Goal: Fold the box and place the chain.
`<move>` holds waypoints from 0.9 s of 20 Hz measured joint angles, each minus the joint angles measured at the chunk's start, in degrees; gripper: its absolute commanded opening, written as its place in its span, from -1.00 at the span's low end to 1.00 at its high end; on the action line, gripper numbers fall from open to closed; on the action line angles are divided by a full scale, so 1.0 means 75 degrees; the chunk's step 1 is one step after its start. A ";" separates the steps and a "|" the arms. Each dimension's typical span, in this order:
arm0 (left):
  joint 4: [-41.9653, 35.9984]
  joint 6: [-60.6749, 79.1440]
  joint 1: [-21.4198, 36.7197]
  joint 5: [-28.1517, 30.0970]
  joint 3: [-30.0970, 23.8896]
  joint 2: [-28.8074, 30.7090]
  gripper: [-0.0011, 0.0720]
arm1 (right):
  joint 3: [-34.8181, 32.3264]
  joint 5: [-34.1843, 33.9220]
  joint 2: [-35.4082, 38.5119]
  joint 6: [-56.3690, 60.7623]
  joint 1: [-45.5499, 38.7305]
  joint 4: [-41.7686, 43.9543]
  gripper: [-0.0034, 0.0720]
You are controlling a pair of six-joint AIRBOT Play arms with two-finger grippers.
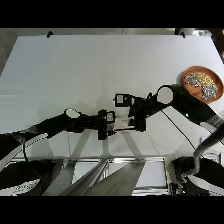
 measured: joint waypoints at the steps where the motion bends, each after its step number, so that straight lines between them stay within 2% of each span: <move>1: 0.0000 0.0003 0.0000 0.0000 0.0000 0.0000 -0.60 | 0.0000 -0.0012 0.0000 0.0020 0.0003 -0.0009 -0.03; 18: 0.0012 0.0003 0.0000 -0.0017 0.0000 0.0000 -0.60 | -0.0463 -0.0469 0.0015 0.0061 0.0303 -0.0163 -0.02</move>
